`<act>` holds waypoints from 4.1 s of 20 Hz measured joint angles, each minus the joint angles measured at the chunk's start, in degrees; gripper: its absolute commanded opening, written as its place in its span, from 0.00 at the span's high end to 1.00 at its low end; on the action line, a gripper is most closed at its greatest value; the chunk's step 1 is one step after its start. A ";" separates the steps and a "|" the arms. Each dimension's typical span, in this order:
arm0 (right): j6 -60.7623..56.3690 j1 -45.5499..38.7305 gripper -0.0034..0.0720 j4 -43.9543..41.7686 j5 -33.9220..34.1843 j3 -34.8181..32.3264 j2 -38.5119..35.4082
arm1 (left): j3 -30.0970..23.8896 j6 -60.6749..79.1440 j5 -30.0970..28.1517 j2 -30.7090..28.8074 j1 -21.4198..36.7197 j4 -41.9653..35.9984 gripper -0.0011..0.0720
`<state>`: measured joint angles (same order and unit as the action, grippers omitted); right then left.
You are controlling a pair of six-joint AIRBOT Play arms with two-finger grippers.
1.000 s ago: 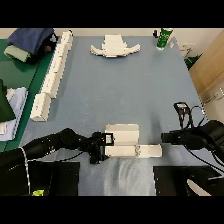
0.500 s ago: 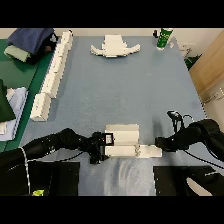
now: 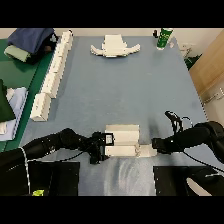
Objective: Fold the box.
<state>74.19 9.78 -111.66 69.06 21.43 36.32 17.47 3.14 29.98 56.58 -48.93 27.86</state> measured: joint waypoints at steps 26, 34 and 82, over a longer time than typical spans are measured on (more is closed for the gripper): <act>10.84 -0.07 0.95 -6.27 -7.54 -5.46 3.45 | 0.00 0.02 0.00 0.00 0.00 0.00 0.34; 12.98 -0.02 0.94 -10.95 -7.74 -4.04 2.54 | 0.00 0.02 0.00 0.00 0.00 -0.02 0.34; -34.16 36.92 0.48 18.69 -4.28 18.29 23.10 | 0.00 0.00 0.00 0.00 0.00 0.00 0.34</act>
<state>40.03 46.70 -92.97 64.77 39.72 59.42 17.47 3.14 29.98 56.58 -48.93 27.86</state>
